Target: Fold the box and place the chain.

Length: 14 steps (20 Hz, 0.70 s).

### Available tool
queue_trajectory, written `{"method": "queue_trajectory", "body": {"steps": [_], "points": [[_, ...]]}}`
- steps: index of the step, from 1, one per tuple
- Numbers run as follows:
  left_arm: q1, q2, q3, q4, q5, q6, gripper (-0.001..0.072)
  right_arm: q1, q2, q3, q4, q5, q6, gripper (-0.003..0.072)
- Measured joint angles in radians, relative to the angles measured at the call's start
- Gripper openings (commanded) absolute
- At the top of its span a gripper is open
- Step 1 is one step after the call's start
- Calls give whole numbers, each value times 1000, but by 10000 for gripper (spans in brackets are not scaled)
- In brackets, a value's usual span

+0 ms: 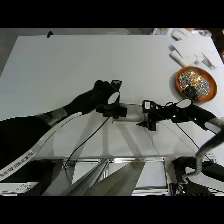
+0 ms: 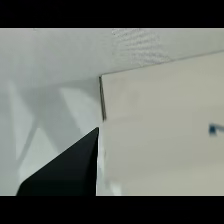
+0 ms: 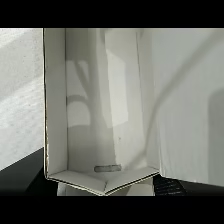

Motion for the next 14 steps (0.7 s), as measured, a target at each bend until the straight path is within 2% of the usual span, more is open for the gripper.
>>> {"method": "queue_trajectory", "body": {"steps": [2,3,4,5,6,7,10,12,14], "points": [[26,55,0,-2,-27,78,216,0,0,0,0,0,0,299],[40,86,0,1,-44,112,248,0,0,0,0,0,1,298],[56,120,0,0,-56,148,355,0,0,0,1,0,1,299],[73,157,0,2,-72,184,517,0,0,0,0,0,1,299],[89,190,-1,3,-81,224,642,0,0,0,0,0,1,299],[105,222,-5,4,-90,271,684,0,0,0,0,0,0,298],[151,318,-48,2,-94,509,686,0,0,0,0,0,0,299],[178,382,-123,-17,-33,747,686,0,0,0,1,0,0,299],[211,437,-233,-99,66,1066,685,0,0,0,0,0,1,299]]}}
